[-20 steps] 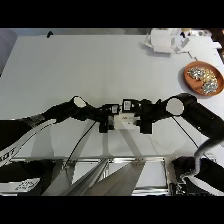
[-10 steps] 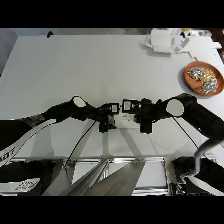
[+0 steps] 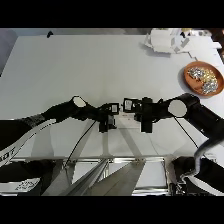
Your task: Fold the box and place the chain.
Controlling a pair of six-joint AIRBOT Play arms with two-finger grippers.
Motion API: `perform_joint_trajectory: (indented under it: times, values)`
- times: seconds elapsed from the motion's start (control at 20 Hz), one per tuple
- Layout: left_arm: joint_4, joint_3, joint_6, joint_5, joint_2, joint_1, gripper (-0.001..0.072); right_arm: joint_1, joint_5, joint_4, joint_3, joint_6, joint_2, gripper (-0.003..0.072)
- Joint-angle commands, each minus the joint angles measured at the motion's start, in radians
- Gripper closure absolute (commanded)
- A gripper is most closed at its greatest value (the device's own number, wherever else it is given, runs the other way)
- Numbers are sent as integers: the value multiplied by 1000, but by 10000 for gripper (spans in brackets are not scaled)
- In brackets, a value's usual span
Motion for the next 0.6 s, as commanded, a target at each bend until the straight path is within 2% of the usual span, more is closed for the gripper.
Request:
perform_joint_trajectory:
  times: [0.0,0.55]
  values:
    - [0,-1,0,-2,0,0,565,0,-2,12,0,13,4,670]
    - [0,-1,0,-2,0,0,565,0,-14,23,-2,54,-29,669]
